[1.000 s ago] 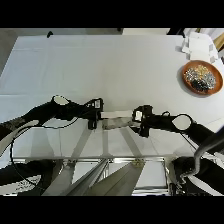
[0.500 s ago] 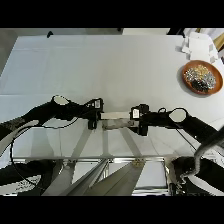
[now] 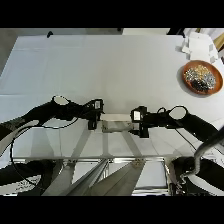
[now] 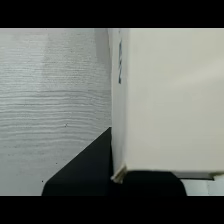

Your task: Fold the box and place the chain.

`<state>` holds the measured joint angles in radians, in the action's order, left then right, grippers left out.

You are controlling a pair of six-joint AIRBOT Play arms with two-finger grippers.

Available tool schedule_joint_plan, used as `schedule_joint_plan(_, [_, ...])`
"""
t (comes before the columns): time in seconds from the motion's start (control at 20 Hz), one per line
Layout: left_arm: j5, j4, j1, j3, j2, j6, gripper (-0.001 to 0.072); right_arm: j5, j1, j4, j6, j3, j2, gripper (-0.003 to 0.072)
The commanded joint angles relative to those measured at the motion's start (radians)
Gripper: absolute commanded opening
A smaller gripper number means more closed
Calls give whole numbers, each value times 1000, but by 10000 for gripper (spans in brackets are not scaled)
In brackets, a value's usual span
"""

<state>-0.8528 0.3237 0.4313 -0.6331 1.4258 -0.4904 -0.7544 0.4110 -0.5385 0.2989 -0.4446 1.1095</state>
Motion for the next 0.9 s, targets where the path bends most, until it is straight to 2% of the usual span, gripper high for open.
schedule_joint_plan(0.0, [3, -1, 0, 0, 0, 0, 10, -24, -7, -1, 42, -1, 32, 688])
schedule_joint_plan(0.6, [3, -1, 0, 0, 0, 1, 10, -16, -7, 19, 112, -47, 150, 687])
schedule_joint_plan(0.85, [3, -1, 0, 0, 0, 1, 10, -8, -7, 12, 130, -47, 153, 640])
